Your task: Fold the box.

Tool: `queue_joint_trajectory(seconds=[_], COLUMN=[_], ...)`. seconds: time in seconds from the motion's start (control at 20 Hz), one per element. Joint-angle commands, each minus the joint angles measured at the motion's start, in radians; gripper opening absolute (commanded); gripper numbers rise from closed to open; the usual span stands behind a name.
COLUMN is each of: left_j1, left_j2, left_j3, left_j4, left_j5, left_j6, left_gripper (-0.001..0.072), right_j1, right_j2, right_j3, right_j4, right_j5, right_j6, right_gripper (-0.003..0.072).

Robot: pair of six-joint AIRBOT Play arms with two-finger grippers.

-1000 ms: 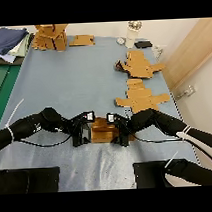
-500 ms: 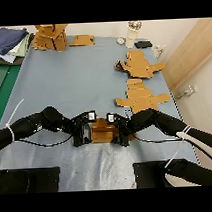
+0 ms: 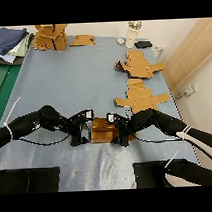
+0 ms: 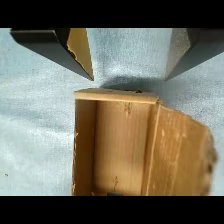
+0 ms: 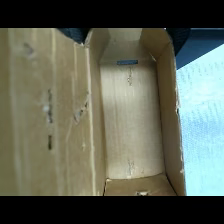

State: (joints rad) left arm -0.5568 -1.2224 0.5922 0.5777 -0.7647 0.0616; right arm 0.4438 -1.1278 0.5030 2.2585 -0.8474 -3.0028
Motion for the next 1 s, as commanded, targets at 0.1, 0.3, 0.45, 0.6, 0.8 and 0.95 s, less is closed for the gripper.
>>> queue_joint_trajectory(seconds=[0.1, 0.3, 0.45, 0.6, 0.8, 0.95], left_j1=[-0.008, -0.039, -0.055, -0.063, -0.067, -0.067], left_j2=[0.000, -0.009, -0.026, -0.029, -0.031, -0.031], left_j3=[0.001, 0.001, 0.001, 0.001, 0.001, 0.001], left_j4=[-0.054, -0.058, -0.087, -0.111, -0.111, -0.111], left_j5=[-0.012, 0.031, 0.034, 0.041, 0.050, 0.047], left_j6=[0.011, 0.025, 0.060, 0.088, 0.111, 0.111], left_gripper=[0.0705, 0.0705, 0.0705, 0.0705, 0.0705, 0.0705], right_j1=[0.000, 0.000, 0.000, 0.000, 0.000, 0.000], right_j2=[0.000, 0.000, 0.000, 0.000, 0.000, 0.000], right_j3=[0.000, 0.000, 0.000, 0.000, 0.000, 0.000], right_j4=[0.000, 0.000, 0.000, 0.000, 0.000, 0.000], right_j5=[0.000, 0.000, 0.000, 0.000, 0.000, 0.000], right_j6=[0.000, 0.000, 0.000, 0.000, 0.000, 0.000], right_gripper=[0.0516, 0.0516, 0.0516, 0.0516, 0.0516, 0.0516])
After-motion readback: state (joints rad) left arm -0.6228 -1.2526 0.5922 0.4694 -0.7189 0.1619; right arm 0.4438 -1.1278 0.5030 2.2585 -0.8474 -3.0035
